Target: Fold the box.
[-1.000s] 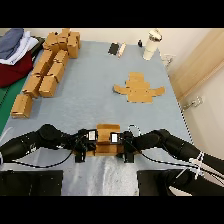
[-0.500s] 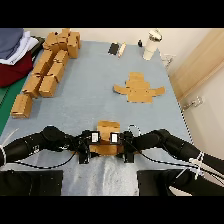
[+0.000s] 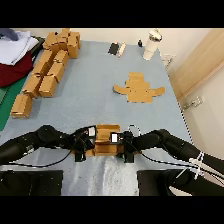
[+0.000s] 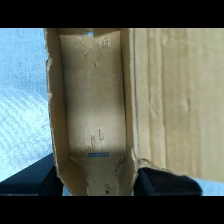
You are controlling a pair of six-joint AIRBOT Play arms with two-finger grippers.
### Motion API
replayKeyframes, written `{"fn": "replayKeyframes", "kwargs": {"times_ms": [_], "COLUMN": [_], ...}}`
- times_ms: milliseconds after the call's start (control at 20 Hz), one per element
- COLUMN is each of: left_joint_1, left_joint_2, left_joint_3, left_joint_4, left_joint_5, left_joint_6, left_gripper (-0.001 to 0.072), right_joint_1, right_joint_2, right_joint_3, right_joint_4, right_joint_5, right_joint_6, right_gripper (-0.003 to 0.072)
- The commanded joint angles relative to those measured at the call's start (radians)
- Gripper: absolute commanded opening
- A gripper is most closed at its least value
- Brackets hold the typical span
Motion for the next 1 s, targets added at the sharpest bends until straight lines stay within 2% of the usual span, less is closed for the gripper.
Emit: {"fn": "replayKeyframes", "kwargs": {"times_ms": [0, 200, 300, 450, 650, 800, 950], "left_joint_1": [0.056, 0.211, 0.318, 0.433, 0.41, 0.314, 0.204], "left_joint_2": [0.153, 0.369, 0.38, 0.303, 0.149, 0.077, 0.071], "left_joint_3": [0.026, 0.045, 0.032, -0.037, -0.089, -0.09, -0.09], "left_joint_4": [0.29, 0.545, 0.587, 0.48, 0.249, 0.13, 0.051], "left_joint_5": [-0.054, -0.258, -0.352, -0.375, -0.335, -0.261, -0.192], "left_joint_6": [-0.567, -1.261, -1.366, -1.331, -1.192, -1.151, -1.153], "left_gripper": [0.0012, 0.0012, 0.0011, 0.0011, 0.0009, 0.0009, 0.0009], "right_joint_1": [0.0, 0.0, 0.0, 0.0, 0.0, 0.0, 0.0], "right_joint_2": [0.0, 0.0, 0.0, 0.0, 0.0, 0.0, 0.0], "right_joint_3": [0.0, 0.0, 0.0, 0.0, 0.0, 0.0, 0.0], "right_joint_4": [0.0, 0.0, 0.0, 0.0, 0.0, 0.0, 0.0], "right_joint_5": [0.0, 0.0, 0.0, 0.0, 0.0, 0.0, 0.0], "right_joint_6": [-0.001, -0.001, -0.001, -0.001, -0.001, -0.001, -0.001], "right_gripper": [0.0387, 0.0387, 0.0387, 0.0386, 0.0387, 0.0386, 0.0386]}}
